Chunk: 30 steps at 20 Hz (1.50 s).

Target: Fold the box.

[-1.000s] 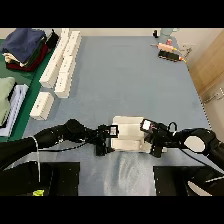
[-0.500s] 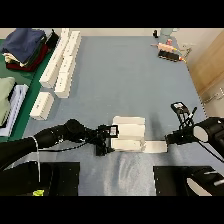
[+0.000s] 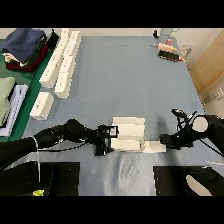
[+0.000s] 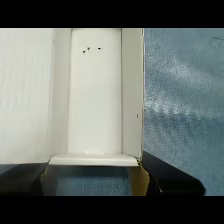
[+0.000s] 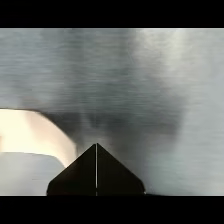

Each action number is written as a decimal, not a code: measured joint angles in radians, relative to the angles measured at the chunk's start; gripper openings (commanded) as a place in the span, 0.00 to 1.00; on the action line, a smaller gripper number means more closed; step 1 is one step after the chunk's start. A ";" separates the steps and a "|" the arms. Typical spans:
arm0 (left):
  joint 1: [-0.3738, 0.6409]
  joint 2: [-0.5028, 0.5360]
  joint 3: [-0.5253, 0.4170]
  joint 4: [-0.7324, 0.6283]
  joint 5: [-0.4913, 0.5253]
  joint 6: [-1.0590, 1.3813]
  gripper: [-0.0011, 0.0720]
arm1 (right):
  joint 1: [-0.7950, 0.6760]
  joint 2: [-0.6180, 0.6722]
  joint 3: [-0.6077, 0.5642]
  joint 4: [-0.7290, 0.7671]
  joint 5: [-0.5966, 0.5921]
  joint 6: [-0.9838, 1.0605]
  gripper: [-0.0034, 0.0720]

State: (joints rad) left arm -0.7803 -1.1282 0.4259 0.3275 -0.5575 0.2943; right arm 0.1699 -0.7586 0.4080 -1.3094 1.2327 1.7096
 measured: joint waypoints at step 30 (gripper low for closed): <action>0.000 0.000 0.000 0.002 -0.001 0.000 0.73 | 0.038 0.008 0.058 0.392 -0.012 -0.246 0.53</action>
State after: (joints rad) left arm -0.7803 -1.1278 0.4255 0.3294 -0.5587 0.2943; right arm 0.2077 -0.7502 0.4660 -0.9176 1.2209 1.4631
